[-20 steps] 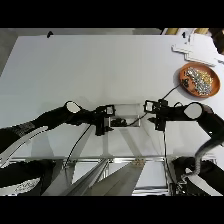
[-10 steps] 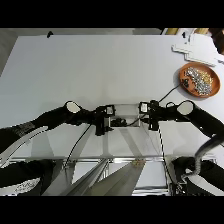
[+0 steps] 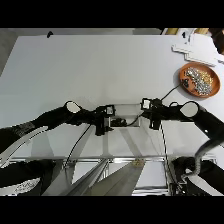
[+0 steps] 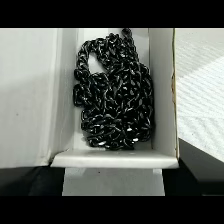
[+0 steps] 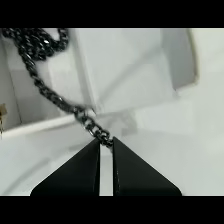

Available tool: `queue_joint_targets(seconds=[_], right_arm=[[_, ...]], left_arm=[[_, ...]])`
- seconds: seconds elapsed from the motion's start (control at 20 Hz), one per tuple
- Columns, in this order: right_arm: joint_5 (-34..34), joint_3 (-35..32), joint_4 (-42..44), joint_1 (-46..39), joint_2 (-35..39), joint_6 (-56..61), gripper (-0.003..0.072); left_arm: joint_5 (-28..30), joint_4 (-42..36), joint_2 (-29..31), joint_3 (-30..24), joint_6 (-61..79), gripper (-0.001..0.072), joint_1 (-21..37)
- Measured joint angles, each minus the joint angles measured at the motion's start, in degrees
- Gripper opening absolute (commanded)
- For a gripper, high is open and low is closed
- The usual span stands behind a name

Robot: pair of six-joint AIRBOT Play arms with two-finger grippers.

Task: Fold the box and place the chain.

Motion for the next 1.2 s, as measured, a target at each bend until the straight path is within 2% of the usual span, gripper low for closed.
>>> queue_joint_targets(seconds=[0.15,0.3,0.45,0.65,0.85,0.95,1.0,1.2], right_arm=[[3.10,0.00,-1.53,0.02,7.54,9.62,0.0020],[6.01,0.00,7.32,1.66,13.44,14.14,0.0021],[4.09,0.00,15.93,7.50,15.56,15.78,0.0021],[-5.49,0.00,20.70,18.53,13.40,16.59,0.0021],[-13.22,0.00,21.84,24.17,7.52,17.03,0.0024],[-14.95,0.00,21.11,25.11,4.63,17.25,0.0161],[-15.34,0.00,20.72,25.11,3.67,17.40,0.0201],[-13.29,0.37,18.73,20.48,4.20,17.79,0.0202]], left_arm=[[0.00,0.00,0.00,0.00,0.00,0.0252,0.00],[0.00,0.00,0.00,0.00,0.00,0.0252,0.00],[0.00,0.00,0.00,0.00,0.00,0.0252,0.00],[0.02,0.00,0.00,0.00,0.02,0.0252,0.00],[0.02,0.00,0.00,0.00,0.00,0.0252,0.00],[0.02,-0.02,0.00,0.00,0.00,0.0252,0.00],[0.02,0.00,0.00,0.00,0.00,0.0252,0.00],[0.02,0.00,0.00,0.00,0.02,0.0252,0.00]])
